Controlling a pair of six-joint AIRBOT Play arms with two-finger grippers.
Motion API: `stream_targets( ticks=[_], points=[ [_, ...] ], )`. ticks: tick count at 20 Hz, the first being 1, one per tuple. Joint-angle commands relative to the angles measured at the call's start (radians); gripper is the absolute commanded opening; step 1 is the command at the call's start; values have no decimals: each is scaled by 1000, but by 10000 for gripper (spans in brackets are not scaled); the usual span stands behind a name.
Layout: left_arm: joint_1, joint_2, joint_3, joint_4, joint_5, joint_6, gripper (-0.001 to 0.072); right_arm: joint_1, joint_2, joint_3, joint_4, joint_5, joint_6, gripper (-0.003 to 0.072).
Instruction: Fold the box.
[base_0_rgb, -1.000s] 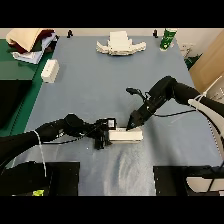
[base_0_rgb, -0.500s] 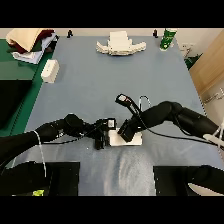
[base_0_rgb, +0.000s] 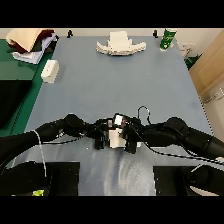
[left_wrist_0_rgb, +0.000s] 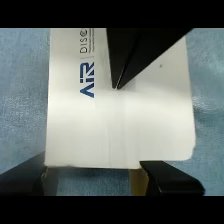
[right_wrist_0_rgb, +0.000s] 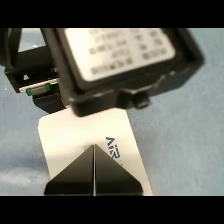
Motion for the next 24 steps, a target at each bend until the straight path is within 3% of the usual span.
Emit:
stream_targets(
  ticks=[1,3,4,5,6,7,14,15,16,17,24],
  points=[
    [0,0,1,0,1,1,508,15,37,-8,-64,34,-33,2],
    [0,0,1,0,0,1,508,29,72,-8,-68,33,-66,4],
    [0,0,1,0,1,1,508,32,85,-8,-69,32,-82,106],
    [0,0,1,0,1,1,509,31,88,-8,-70,30,-105,284],
    [0,0,1,0,1,1,508,31,85,-8,-83,26,-119,409],
    [0,0,1,0,0,1,508,31,81,-9,-105,19,-132,451],
    [0,0,1,0,1,1,508,32,48,-10,-132,-49,-241,452],
    [0,0,1,0,0,1,509,32,42,-10,-135,-46,-248,477],
    [0,0,1,0,1,1,508,32,38,-10,-135,-47,-250,575],
    [0,0,1,0,1,1,508,32,35,-10,-135,-47,-252,599],
    [0,0,1,0,0,1,508,32,21,-9,-200,-30,-265,586]
  ],
)
